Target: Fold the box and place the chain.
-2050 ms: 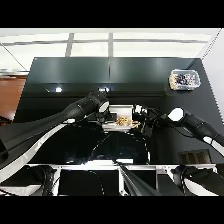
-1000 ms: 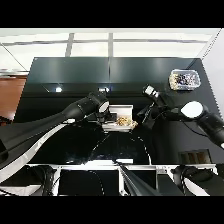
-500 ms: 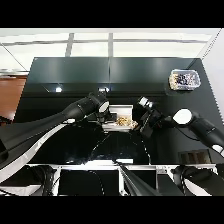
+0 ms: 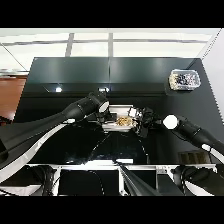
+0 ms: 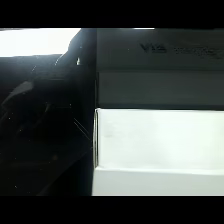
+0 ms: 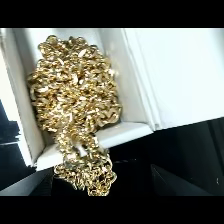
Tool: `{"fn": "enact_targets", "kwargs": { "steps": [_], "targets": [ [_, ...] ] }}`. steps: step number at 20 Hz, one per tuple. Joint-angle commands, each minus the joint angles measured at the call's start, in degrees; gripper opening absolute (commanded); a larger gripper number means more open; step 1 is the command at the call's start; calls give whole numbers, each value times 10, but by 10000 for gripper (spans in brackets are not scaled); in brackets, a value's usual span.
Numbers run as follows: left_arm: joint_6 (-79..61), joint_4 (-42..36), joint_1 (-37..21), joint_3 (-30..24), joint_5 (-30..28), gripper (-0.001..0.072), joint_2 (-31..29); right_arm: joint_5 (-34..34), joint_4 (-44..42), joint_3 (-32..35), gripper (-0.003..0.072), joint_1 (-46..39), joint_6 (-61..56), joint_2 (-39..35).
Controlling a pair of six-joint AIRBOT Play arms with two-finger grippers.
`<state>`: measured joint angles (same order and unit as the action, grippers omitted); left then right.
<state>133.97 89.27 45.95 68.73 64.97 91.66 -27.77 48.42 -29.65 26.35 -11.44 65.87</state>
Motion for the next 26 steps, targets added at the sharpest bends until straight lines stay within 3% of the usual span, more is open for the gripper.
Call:
{"fn": "enact_targets", "kwargs": {
  "steps": [1, 6, 7, 8, 9, 10, 11, 18, 26],
  "targets": [
    [0, 0, 0, 0, 0, 31, 0, 7, -4, 1, 681, 3, 9, 10],
    [0, 0, 0, 0, 0, 31, 0, 6, -4, 1, 680, 3, 8, 16],
    [0, 0, 0, 0, 0, 31, 0, 3, -4, 1, 650, 3, 8, 16],
    [0, 0, 0, 0, 0, 31, 0, -4, -3, 1, 501, 3, 8, 16],
    [0, 0, 0, 0, 0, 31, 0, -10, -3, 1, 419, 3, 7, 16],
    [0, 0, 0, 0, 0, 31, 0, -13, -3, 1, 237, 3, 5, 16],
    [0, 0, 0, 0, 0, 31, 0, -18, -3, 1, 3, 3, 0, 16],
    [0, 0, 0, 0, 0, 31, 0, -28, 3, 0, 15, -21, -130, -15],
    [0, 0, 0, 0, 0, 31, 0, -257, -23, -79, 15, -101, -302, -81]
  ]
}}
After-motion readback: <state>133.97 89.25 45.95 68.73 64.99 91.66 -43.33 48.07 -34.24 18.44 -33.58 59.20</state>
